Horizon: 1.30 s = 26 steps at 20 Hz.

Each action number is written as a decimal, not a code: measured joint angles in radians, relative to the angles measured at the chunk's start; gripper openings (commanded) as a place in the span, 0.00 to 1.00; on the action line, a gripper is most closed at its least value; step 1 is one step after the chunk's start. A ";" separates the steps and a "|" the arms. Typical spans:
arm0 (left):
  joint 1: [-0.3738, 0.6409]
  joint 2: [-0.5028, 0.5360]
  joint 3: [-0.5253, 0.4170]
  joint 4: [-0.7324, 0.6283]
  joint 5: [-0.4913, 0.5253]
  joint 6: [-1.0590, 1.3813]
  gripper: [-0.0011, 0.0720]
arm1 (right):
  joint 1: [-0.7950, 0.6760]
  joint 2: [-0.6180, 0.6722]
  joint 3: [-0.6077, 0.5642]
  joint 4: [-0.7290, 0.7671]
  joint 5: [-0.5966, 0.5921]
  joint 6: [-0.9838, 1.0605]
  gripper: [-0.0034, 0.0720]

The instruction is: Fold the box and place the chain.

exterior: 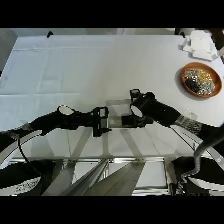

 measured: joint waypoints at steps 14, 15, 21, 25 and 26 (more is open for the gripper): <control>0.000 0.000 0.000 -0.002 0.001 -0.002 0.39 | 0.000 -0.042 0.000 -0.100 0.002 0.044 0.06; 0.000 0.000 0.000 0.001 0.001 0.000 0.39 | -0.001 -0.043 0.001 -0.101 0.003 0.042 0.06; 0.000 0.000 0.000 -0.002 0.001 -0.001 0.39 | -0.001 -0.050 0.000 -0.105 -0.002 0.032 0.48; 0.000 0.000 0.000 -0.002 0.001 -0.001 0.39 | -0.002 -0.050 -0.001 -0.108 0.010 0.014 0.45; 0.000 0.000 0.000 -0.002 0.001 -0.001 0.39 | -0.002 -0.050 -0.001 -0.104 0.000 0.008 0.40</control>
